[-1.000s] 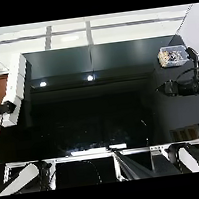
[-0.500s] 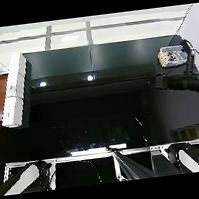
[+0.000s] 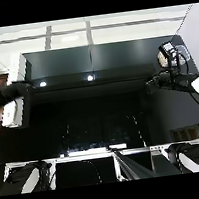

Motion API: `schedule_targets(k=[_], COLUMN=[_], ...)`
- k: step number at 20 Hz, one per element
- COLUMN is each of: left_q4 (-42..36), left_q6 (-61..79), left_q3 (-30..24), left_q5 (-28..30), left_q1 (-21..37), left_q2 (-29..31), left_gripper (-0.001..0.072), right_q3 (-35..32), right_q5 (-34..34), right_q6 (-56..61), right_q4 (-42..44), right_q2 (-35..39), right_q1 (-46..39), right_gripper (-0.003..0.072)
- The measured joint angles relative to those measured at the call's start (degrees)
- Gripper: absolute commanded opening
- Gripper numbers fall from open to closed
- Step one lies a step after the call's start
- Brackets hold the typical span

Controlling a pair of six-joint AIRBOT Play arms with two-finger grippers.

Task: Fold the box and place the chain.

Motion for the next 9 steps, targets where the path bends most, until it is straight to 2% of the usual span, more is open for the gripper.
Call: schedule_targets(k=[3, 9], left_q4=[0.79, 0.87], left_q6=[0.26, 0.50], left_q3=[-5.14, -7.87], left_q5=[2.82, 4.61], left_q1=[-1.57, -2.51], left_q2=[4.28, 6.47], left_gripper=[0.0027, 0.0027], right_q3=[0.00, 0.00], right_q5=[-0.42, -0.72], right_q6=[0.00, 0.02], right_q4=[-2.16, -3.54], right_q2=[0.00, 0.00], right_q1=[0.35, 0.55], right_gripper=[0.0016, 0.0016])
